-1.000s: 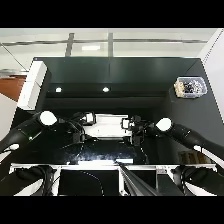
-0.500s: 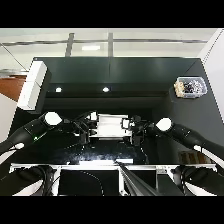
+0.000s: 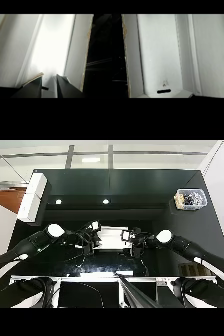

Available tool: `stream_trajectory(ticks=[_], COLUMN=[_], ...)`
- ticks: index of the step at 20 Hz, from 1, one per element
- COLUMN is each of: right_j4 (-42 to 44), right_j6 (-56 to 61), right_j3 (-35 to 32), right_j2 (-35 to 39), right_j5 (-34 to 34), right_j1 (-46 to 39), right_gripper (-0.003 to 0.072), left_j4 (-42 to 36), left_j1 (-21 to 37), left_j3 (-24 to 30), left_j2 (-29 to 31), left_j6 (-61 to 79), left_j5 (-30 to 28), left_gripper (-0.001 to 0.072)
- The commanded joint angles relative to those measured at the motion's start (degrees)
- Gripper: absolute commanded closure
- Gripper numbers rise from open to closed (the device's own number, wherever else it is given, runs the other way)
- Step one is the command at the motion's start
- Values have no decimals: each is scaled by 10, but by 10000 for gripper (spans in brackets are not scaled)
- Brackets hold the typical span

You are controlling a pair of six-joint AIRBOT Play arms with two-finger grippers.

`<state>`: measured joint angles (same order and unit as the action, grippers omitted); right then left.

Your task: Fold the box and place the chain.

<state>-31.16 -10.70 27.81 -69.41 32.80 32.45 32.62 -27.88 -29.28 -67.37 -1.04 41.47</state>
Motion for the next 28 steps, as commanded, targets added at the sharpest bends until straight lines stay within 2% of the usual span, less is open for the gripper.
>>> stream_trajectory(ticks=[1, 3, 4, 5, 7, 8, 9, 11, 12, 13, 14, 17, 20, 22, 24, 26, 28], right_j4=[0, 0, 0, 0, 0, 0, 0, 0, 0, 0, 0, 0, 0, 0, 0, 0, 0], right_j6=[0, 0, 0, 0, 0, 0, 0, 0, 0, 0, 0, 0, 0, 0, 1, 1, 1], right_j3=[0, 0, 0, 0, 0, 0, 0, 0, 0, 0, 0, 0, 0, 0, 0, 0, 0], right_j2=[0, 0, 0, 0, 0, 0, 0, 0, 0, 0, 0, 0, 0, 0, 0, 0, 0], right_j5=[0, 0, 0, 0, 0, 0, 0, 0, 0, 0, 0, 0, 0, 0, 0, 0, 0], right_j1=[1, 1, 1, 1, 1, 1, 1, 1, 1, 1, 1, 1, 1, 1, 1, 1, 1], right_gripper=[149, 149, 149, 149, 149, 149, 150, 149, 150, 149, 149, 149, 149, 149, 150, 149, 149], left_j4=[-3, -3, -3, -3, -3, -3, -3, -2, 10, 39, 78, 179, 183, 167, 161, 162, 161], left_j1=[-4, -4, -4, -4, -4, -4, -4, -4, -2, 0, 5, 61, 200, 308, 393, 431, 433], left_j3=[0, 0, 0, 0, 0, 0, 0, 0, -1, -4, -10, -21, -20, -14, -1, 12, 19], left_j2=[-4, -4, -4, -4, -4, -4, -4, -2, 3, 12, 24, 83, 132, 127, 103, 68, 38], left_j6=[0, 0, 0, 0, 0, 0, 0, 0, -2, -23, -49, -170, -333, -515, -644, -652, -652], left_j5=[-8, -8, -7, -5, -3, -3, -3, -3, -3, -3, 8, 63, 103, 137, 200, 241, 244], left_gripper=[489, 462, 348, 319, 334, 403, 397, 217, 246, 487, 678, 679, 678, 679, 678, 679, 679])
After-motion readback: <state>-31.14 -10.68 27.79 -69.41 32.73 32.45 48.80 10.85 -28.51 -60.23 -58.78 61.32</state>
